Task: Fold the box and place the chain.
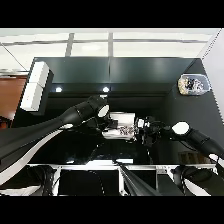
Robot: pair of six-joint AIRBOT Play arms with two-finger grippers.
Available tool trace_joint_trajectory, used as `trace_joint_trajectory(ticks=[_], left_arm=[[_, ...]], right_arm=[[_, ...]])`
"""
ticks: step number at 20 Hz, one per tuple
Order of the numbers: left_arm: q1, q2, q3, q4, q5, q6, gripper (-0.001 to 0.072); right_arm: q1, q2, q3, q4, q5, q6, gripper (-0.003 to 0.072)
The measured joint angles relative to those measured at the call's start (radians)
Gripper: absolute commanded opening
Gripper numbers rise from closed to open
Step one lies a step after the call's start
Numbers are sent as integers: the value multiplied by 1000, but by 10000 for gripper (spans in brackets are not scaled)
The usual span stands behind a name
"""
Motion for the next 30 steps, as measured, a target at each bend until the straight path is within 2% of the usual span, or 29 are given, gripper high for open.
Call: trace_joint_trajectory(ticks=[7,12,16,20,24,27,30], left_arm=[[0,0,0,-3,1,0,29],[0,0,0,-3,0,2,29],[0,0,0,-2,0,2,29],[0,0,0,-1,0,2,29],[0,0,0,0,-1,2,29],[0,0,0,0,-2,2,29],[0,0,0,0,-3,2,29]], right_arm=[[-2,18,0,-17,-5,80,13],[-42,156,16,-109,27,338,12],[-125,285,100,-240,182,605,13],[-184,349,235,-282,361,800,13],[-201,367,346,-169,480,908,13],[-203,370,378,0,510,938,13],[-179,353,379,94,518,960,13]])
